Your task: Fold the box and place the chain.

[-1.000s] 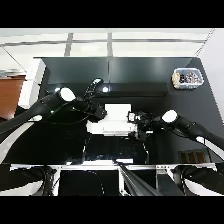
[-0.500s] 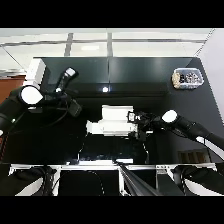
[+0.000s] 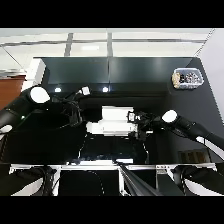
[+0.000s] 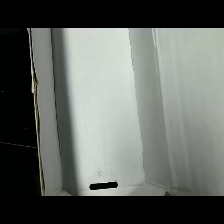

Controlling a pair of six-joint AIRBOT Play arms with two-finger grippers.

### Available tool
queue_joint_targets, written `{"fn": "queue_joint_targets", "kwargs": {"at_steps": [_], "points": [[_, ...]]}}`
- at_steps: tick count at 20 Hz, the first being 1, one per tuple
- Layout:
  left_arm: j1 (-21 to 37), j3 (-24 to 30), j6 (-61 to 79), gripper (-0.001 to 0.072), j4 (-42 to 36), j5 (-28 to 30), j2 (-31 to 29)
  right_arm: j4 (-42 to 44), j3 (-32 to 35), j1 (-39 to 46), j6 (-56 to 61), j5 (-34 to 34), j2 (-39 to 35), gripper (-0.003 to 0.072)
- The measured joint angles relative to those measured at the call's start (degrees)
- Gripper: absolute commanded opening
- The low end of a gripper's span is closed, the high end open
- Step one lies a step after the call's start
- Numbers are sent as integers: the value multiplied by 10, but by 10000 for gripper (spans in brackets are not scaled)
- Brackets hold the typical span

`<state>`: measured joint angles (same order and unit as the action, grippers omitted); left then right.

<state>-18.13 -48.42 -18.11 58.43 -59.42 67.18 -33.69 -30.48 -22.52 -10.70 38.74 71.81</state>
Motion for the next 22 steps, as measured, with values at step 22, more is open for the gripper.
{"fn": "queue_joint_targets", "kwargs": {"at_steps": [22], "points": [[-113, -12, 102, 486, -24, 32, 96, 0, 0, 0, 0, 0, 0, 3]]}}
